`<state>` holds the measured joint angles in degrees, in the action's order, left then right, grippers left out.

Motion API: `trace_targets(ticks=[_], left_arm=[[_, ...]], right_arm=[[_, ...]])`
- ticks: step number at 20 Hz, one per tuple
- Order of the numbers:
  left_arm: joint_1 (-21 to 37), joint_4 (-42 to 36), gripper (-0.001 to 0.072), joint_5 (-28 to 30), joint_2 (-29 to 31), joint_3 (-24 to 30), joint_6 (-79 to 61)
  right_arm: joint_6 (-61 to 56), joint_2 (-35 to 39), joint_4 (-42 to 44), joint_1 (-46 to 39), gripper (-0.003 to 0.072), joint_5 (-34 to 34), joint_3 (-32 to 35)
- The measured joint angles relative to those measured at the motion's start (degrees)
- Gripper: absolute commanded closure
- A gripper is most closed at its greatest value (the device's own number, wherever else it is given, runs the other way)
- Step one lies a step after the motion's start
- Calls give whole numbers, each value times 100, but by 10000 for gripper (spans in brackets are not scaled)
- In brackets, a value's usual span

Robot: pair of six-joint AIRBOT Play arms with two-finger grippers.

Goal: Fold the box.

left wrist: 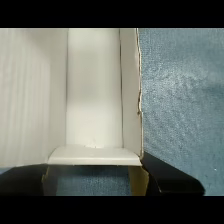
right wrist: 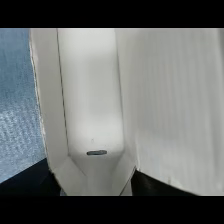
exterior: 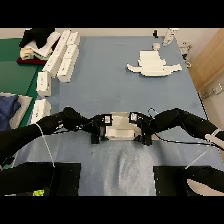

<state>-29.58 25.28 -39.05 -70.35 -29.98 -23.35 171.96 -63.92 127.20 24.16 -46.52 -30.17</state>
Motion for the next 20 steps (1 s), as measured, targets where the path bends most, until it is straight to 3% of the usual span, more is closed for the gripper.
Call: trace_targets(ticks=[1, 6, 10, 13, 16, 17, 18, 19, 20], left_arm=[[-2, 9, 351, -20, 0, 2, -2], [-7, 4, 351, -7, 0, 2, -2], [-7, 7, 351, -11, 0, 2, -2], [-7, 7, 350, -11, 0, 2, -4], [-7, 4, 351, -7, 0, 2, -2], [-7, 2, 351, -4, 0, 2, -2], [-7, 2, 350, -2, 0, 2, -2], [-7, 2, 351, 0, 0, 2, -2], [-7, 0, 351, 0, 0, 2, 0]], right_arm=[[-13, -2, 0, 0, -30, -11, 4], [-332, 138, -162, 2, -30, -9, 4], [-1169, 595, -826, -2, -30, -120, 4], [-2173, 1064, -1379, 0, -2, -778, 4], [-3781, 1499, -1585, 0, 178, -1628, 4], [-4363, 1617, -1567, 0, 201, -1840, 4], [-4933, 1731, -1475, -2, 331, -2044, 4], [-5362, 1821, -1303, 0, 543, -2170, 4], [-5711, 1893, -1043, 0, 612, -2236, 4]])
